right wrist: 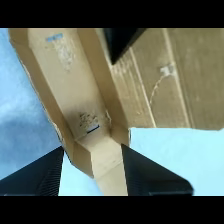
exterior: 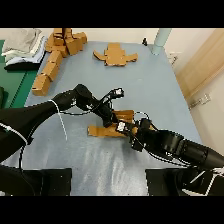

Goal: Fold the box.

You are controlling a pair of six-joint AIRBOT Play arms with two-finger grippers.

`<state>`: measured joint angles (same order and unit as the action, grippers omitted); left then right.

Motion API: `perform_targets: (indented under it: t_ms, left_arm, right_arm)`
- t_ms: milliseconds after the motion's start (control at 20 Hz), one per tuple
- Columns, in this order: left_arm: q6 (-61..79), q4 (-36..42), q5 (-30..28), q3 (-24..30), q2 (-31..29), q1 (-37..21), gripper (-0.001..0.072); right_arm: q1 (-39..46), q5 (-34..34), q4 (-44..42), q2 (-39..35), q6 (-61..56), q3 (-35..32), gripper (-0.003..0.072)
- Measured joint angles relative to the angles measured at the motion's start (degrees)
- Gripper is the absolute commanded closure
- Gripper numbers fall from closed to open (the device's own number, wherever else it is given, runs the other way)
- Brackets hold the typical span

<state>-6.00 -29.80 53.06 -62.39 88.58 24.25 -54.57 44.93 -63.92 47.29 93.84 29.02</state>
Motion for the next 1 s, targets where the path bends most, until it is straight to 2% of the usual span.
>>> perform_targets:
  t_ms: [350, 450, 500, 750, 850, 1000]
  left_arm:
    - [0.0, 0.0, 0.0, 0.0, 0.0, 0.0, 0.0697]
    - [0.0, 0.0, 0.0, 0.0, 0.0, 0.0, 0.0696]
    - [0.0, 0.0, 0.0, 0.0, 0.0, 0.0, 0.0696]
    - [0.0, 0.0, 0.0, 0.0, 0.0, 0.0, 0.0697]
    - [0.0, 0.0, 0.0, 0.0, 0.0, 0.0, 0.0696]
    - [0.0, 0.0, 0.0, 0.0, 0.0, 0.0, 0.0697]
  right_arm:
    - [0.2, -3.7, 1.4, 0.0, -1.8, 0.0, 0.0106]
    - [0.3, -3.9, 1.4, 0.2, -2.1, 0.0, 0.0056]
    - [0.3, -4.2, 1.1, 0.3, -2.4, 0.0, -0.0034]
    - [3.0, -4.7, -0.6, 0.5, -2.5, 0.0, -0.0034]
    - [6.1, -5.5, -3.2, 0.4, 1.2, 0.0, -0.0034]
    - [12.3, -7.0, -12.9, 0.4, 15.3, 0.0, -0.0034]
